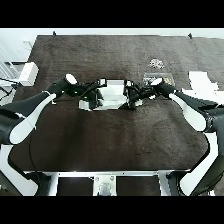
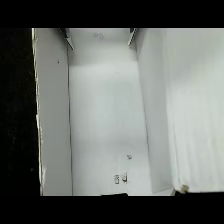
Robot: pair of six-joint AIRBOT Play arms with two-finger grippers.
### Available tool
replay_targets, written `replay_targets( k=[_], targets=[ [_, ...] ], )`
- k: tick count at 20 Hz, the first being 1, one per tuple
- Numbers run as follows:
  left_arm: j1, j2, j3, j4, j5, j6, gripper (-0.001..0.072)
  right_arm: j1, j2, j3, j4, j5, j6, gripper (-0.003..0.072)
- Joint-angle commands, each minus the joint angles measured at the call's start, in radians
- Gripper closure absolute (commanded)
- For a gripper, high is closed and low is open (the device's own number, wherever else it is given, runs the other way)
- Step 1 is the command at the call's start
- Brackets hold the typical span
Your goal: Fold the box and place the chain.
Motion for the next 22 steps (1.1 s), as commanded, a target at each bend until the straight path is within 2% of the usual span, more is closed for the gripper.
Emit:
replay_targets(
  k=[1, 2, 6, 8, 10, 15, 18, 22],
  targets=[
    [0.000, 0.002, 0.000, 0.019, -0.007, -0.013, 0.0216, 0.001, 0.000, 0.000, 0.000, 0.000, 0.000, 0.0102],
    [0.000, 0.002, 0.000, 0.023, -0.013, -0.016, 0.0248, 0.001, 0.000, 0.000, 0.000, 0.000, 0.000, 0.0103],
    [0.002, 0.010, 0.000, 0.150, -0.079, -0.084, 0.0686, 0.001, 0.000, 0.000, 0.000, 0.000, 0.000, 0.0102],
    [0.006, 0.025, 0.000, 0.175, -0.107, -0.094, 0.0690, 0.001, 0.000, 0.000, 0.000, 0.000, 0.000, 0.0103],
    [0.037, 0.054, 0.000, 0.134, -0.140, -0.094, 0.0691, 0.001, 0.000, 0.000, 0.000, 0.000, 0.000, 0.0103],
    [0.169, 0.134, 0.000, 0.002, -0.312, -0.124, 0.0692, 0.001, 0.000, 0.000, 0.000, 0.000, 0.000, 0.0103],
    [0.196, 0.175, -0.001, 0.004, -0.310, -0.268, 0.0693, 0.001, 0.000, 0.000, 0.000, 0.000, 0.000, 0.0103],
    [0.235, 0.185, -0.002, 0.012, -0.303, -0.639, 0.0693, 0.001, 0.000, 0.000, 0.000, 0.000, 0.000, 0.0103]
  ],
)
